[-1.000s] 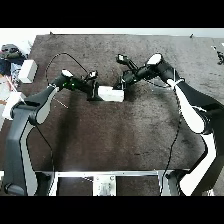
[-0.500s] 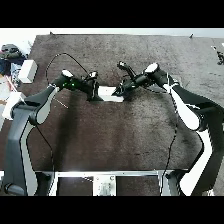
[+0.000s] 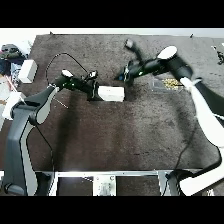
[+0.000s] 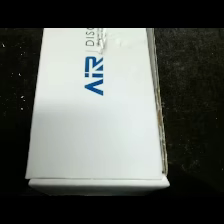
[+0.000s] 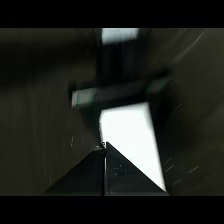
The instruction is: Fold the box and place the chain.
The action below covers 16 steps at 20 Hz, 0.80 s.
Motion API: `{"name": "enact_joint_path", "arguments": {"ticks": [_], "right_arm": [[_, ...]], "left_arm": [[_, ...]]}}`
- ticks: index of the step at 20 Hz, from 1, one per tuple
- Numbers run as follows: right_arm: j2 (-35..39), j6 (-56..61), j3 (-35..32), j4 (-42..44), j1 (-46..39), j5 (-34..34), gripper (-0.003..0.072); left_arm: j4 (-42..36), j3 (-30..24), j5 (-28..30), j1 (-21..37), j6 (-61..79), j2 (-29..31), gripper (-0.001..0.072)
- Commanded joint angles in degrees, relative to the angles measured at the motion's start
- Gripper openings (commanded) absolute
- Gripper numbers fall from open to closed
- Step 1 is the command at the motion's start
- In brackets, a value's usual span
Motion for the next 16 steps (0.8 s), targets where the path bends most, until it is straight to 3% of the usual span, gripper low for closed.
{"name": "enact_joint_path", "arguments": {"ticks": [1, 5, 7, 10, 13, 16], "right_arm": [[11.37, 7.28, -4.04, -0.42, -0.04, -5.97, 0.0006], [28.76, 16.81, -23.96, -6.99, -1.86, -30.05, 0.0006], [39.3, 16.79, -38.42, -6.95, -2.56, -44.98, 0.0007], [53.42, 17.35, -59.87, -6.62, -2.82, -62.12, 0.0008], [65.22, 18.16, -76.06, -4.68, -2.82, -69.83, 0.0007], [74.4, 18.27, -83.45, -4.74, -2.82, -69.55, 0.0008]], "left_arm": [[0.07, 0.0, -0.02, -0.02, 0.22, -0.02, 0.0487], [0.07, 0.0, -0.02, -0.04, 0.24, -0.02, 0.0487], [0.07, 0.0, 0.02, -0.02, 0.24, -0.02, 0.0487], [0.07, 0.0, 0.02, -0.02, 0.26, -0.02, 0.0487], [0.07, 0.0, 0.02, -0.02, 0.26, -0.02, 0.0487], [0.07, 0.0, 0.02, -0.02, 0.26, -0.02, 0.0487]]}}
